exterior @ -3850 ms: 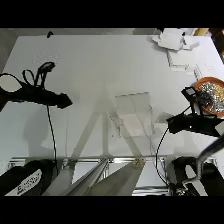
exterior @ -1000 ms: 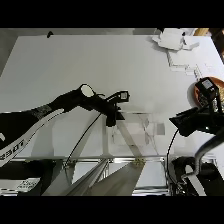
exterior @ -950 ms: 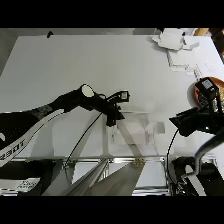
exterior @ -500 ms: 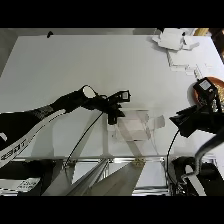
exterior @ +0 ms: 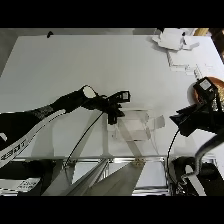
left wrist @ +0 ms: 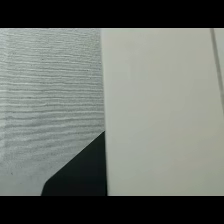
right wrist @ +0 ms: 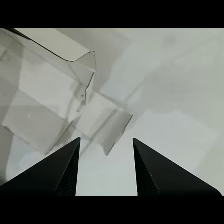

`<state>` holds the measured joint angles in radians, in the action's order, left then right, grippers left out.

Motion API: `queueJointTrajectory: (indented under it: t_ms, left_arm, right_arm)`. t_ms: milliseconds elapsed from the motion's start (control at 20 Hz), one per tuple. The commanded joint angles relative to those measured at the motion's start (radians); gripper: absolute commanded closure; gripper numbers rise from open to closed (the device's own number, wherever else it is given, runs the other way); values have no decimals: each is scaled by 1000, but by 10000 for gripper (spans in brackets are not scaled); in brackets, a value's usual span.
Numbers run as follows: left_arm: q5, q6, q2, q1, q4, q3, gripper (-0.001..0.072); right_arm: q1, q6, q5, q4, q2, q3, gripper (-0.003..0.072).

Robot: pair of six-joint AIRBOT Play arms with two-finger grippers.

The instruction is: Fold the box and place the chain.

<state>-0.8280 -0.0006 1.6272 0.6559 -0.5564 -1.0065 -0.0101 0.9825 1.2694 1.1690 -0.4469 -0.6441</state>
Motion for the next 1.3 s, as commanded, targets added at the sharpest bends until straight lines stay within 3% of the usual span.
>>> queueJointTrajectory:
  t_ms: [0,100,200,350,600,750,900,1000,1250]
  left_arm:
    - [2,0,1,0,-2,1,700]
    - [1,0,0,0,0,1,700]
    - [1,0,1,0,0,1,700]
    - [1,0,1,0,0,1,700]
    - [1,0,1,0,0,1,700]
    - [1,0,0,0,0,1,700]
    - [1,0,1,0,1,1,700]
    - [1,0,0,0,1,1,700]
    - [1,0,0,0,2,1,700]
  right_arm:
    - [1,-1,-1,0,0,0,325]
    - [1,-53,14,-8,0,1,333]
    - [1,-128,17,-72,0,27,448]
    - [38,-237,-13,-186,0,156,450]
    - [197,-543,-80,-178,-49,350,441]
    - [290,-644,-100,-149,-85,372,323]
    - [335,-644,-202,-60,-85,388,31]
    - [395,-644,-297,11,-83,399,-5]
    - [531,-644,-597,52,-86,473,-5]
